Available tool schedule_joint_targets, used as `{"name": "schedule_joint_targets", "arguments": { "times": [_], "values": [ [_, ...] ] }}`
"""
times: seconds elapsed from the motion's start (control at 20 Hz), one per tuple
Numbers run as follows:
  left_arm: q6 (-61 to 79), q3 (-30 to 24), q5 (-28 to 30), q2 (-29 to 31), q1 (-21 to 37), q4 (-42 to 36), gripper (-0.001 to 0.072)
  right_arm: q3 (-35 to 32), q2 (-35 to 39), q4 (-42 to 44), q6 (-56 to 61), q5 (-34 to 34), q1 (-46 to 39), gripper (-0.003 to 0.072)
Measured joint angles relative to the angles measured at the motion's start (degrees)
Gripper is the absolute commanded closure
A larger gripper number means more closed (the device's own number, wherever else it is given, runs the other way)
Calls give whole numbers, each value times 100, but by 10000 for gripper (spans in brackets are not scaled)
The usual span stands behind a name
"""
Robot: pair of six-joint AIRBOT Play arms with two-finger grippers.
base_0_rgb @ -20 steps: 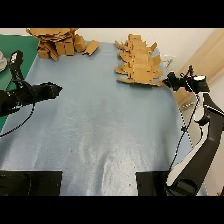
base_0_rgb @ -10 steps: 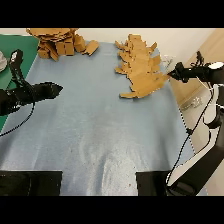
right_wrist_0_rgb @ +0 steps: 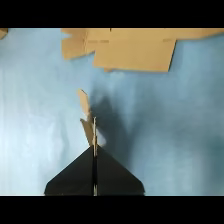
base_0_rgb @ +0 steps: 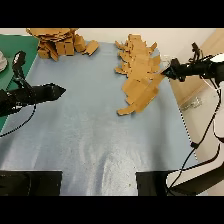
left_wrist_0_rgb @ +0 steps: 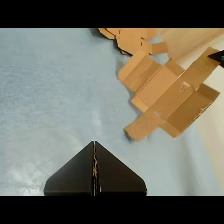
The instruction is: Fold the box.
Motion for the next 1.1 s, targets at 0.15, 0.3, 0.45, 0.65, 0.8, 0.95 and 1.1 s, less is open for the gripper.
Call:
{"name": "schedule_joint_targets", "arguments": {
  "times": [0.15, 0.3, 0.45, 0.65, 0.8, 0.95, 1.1],
  "values": [
    [0, 0, -208, 0, 0, -4, 695, -1609, 841, -20, 22, -927, 380, 685],
    [2, 0, -382, 0, 0, -9, 695, -3080, 1523, -42, 59, -1659, 758, 574],
    [2, 0, -501, 0, 0, -11, 695, -3960, 1829, -173, 181, -1799, 1062, 495],
    [2, 0, -684, 0, 0, -11, 695, -4409, 1967, -820, 531, -1626, 1182, 312],
    [2, 0, -815, 0, 0, -11, 695, -4450, 1996, -1384, 658, -1526, 1060, 310],
    [4, 0, -898, 0, 0, -11, 695, -4367, 2004, -1799, 695, -1471, 887, 310],
    [4, 0, -925, 0, 0, -11, 695, -4146, 1937, -2017, 516, -1421, 763, 297]
  ]
}}
